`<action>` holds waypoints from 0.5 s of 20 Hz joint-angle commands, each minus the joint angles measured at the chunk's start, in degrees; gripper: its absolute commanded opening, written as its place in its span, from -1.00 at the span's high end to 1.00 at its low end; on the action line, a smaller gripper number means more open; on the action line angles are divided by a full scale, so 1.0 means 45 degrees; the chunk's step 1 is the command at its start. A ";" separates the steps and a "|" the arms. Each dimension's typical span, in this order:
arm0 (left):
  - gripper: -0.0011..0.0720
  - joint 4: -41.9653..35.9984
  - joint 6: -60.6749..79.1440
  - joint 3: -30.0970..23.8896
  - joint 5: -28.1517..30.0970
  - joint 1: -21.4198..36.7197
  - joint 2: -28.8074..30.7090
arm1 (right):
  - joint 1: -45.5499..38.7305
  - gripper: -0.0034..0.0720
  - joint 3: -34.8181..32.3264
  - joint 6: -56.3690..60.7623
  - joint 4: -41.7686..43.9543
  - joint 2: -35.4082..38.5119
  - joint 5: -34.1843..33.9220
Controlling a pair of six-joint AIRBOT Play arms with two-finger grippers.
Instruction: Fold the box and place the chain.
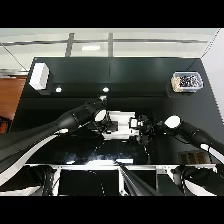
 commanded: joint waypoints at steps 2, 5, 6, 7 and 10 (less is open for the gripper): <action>0.29 0.0248 -0.0311 0.0019 -0.0087 0.0000 -0.0102 | 0.0010 0.38 0.0005 0.0010 0.0010 -0.0005 0.0010; 0.86 0.0321 -0.0306 0.0019 -0.0102 0.0000 -0.0102 | 0.0010 0.38 0.0005 0.0010 0.0010 -0.0005 0.0010; 0.90 0.0316 -0.0306 0.0019 -0.0097 0.0000 -0.0102 | 0.0010 0.38 0.0005 0.0010 0.0010 -0.0005 0.0010; 0.90 0.0306 -0.0306 0.0019 -0.0097 0.0000 -0.0102 | 0.0010 0.38 0.0005 0.0010 0.0010 -0.0005 0.0010; 0.90 0.0277 -0.0301 0.0019 -0.0214 0.0010 -0.0102 | 0.0010 0.38 0.0005 0.0010 0.0010 -0.0005 0.0010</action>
